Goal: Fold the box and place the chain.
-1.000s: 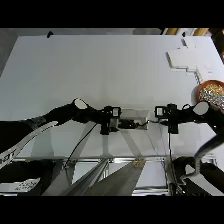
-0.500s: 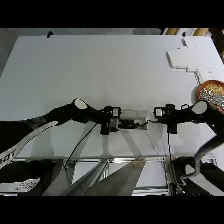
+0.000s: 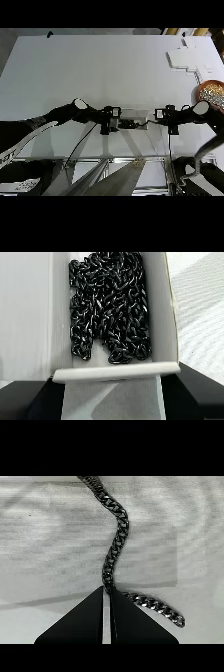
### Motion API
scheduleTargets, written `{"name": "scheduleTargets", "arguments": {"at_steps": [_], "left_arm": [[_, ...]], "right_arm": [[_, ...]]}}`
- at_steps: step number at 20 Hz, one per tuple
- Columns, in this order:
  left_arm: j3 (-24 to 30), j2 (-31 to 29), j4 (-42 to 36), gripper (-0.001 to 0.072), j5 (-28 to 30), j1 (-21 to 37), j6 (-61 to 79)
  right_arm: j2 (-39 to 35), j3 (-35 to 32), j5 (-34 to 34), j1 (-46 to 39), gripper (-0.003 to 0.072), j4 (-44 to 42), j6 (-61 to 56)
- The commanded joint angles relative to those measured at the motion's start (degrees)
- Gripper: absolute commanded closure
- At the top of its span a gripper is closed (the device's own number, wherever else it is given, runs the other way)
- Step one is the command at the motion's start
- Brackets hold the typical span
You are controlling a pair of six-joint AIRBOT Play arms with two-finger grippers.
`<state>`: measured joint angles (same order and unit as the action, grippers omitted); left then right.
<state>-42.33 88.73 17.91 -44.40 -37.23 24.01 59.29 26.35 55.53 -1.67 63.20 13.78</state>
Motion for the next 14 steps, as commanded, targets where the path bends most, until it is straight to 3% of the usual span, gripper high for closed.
{"name": "scheduleTargets", "arguments": {"at_steps": [1, 3, 4, 6, 7, 14], "left_arm": [[0.00, 0.00, 0.02, 0.0501, 0.00, 0.00, 0.02], [0.00, 0.00, 0.02, 0.0501, 0.00, 0.00, 0.00], [0.00, 0.00, 0.02, 0.0501, 0.00, 0.00, 0.02], [0.00, 0.00, 0.02, 0.0501, 0.00, 0.00, 0.02], [0.00, 0.00, 0.02, 0.0501, 0.00, 0.00, 0.00], [0.00, 0.00, 0.02, 0.0501, 0.00, 0.00, 0.02]], "right_arm": [[-0.46, 0.04, 0.39, 0.07, 0.0626, 0.04, 0.07], [-0.20, 0.04, -0.81, 0.07, 0.0474, -0.04, 0.24], [0.22, 0.04, -1.14, 0.07, 0.0460, -0.04, 0.24], [0.96, 0.04, -1.22, 0.07, 0.0475, -0.07, 0.24], [1.11, 0.02, -1.42, 0.07, 0.0528, -0.07, 0.26], [1.33, -1.86, -5.14, 0.07, 0.0535, -0.02, 0.26]]}}
